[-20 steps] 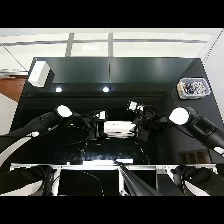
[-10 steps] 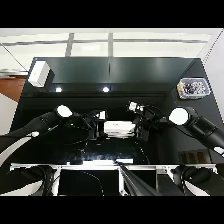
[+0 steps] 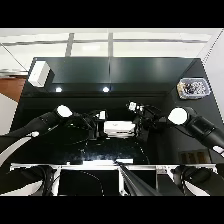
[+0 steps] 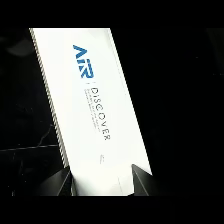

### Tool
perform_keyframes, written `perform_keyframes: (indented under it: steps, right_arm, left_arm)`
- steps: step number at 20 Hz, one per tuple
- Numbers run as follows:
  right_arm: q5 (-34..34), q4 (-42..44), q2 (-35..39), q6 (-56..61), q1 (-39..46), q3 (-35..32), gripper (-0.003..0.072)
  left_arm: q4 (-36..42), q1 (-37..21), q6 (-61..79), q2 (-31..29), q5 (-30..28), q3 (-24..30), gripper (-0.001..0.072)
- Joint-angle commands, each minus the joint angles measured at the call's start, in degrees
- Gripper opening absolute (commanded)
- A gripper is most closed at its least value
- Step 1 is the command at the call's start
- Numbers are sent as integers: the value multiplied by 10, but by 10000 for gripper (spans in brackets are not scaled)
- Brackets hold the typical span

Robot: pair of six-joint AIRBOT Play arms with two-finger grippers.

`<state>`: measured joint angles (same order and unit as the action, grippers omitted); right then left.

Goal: Fold the box and place the chain.

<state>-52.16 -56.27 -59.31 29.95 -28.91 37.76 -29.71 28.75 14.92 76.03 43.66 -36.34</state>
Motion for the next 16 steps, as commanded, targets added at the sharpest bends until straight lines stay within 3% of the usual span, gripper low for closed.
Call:
perform_keyframes:
  steps: [1, 16]
  right_arm:
    - [1, -6, -8, 0, -15, 0, 448]
    - [-22, -54, 17, 52, -18, 1, 450]
  left_arm:
    - [0, 0, 0, 0, 0, 0, 399]
    - [0, 0, 0, 0, 0, 0, 399]
